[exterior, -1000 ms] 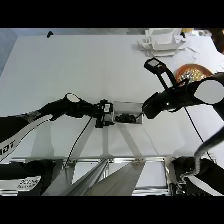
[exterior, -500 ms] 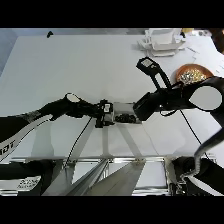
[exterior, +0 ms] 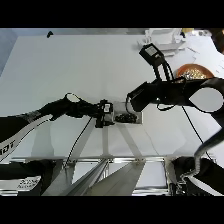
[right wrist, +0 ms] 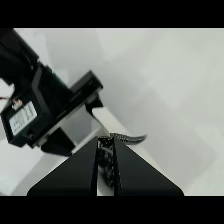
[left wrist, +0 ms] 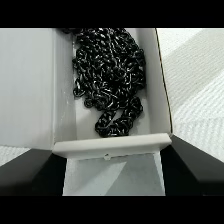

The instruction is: Fold the box and place the chain.

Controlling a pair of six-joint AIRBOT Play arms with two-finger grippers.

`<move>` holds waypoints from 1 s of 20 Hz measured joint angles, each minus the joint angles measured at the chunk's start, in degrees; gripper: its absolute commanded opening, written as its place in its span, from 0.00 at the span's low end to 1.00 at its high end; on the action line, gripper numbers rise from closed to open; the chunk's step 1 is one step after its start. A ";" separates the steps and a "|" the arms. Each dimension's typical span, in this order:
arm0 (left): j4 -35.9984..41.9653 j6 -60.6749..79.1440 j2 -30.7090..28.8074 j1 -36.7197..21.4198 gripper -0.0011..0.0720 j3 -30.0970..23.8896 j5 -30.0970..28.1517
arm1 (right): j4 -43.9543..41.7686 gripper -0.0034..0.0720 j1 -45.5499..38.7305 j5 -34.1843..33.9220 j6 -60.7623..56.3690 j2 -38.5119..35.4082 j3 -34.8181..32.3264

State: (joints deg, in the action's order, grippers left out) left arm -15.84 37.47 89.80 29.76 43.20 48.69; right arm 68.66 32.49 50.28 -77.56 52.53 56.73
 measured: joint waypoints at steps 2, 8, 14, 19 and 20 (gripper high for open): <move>-0.02 0.00 -0.02 0.00 0.13 0.00 0.00 | 0.09 0.06 0.00 -1.81 0.70 -1.27 0.00; 0.00 0.02 0.00 0.00 0.13 0.00 0.00 | 0.04 0.06 0.00 -5.01 3.30 -6.38 0.02; 0.00 0.00 0.00 0.00 0.13 0.00 0.00 | -0.35 0.06 0.00 -5.57 6.08 -10.67 0.02; 0.00 0.00 0.00 0.00 0.13 0.00 0.00 | -0.79 0.06 0.00 -2.89 7.48 -12.79 0.02; 0.00 0.02 0.00 0.00 0.13 0.00 0.00 | -0.98 0.06 0.00 -1.84 8.07 -12.92 0.02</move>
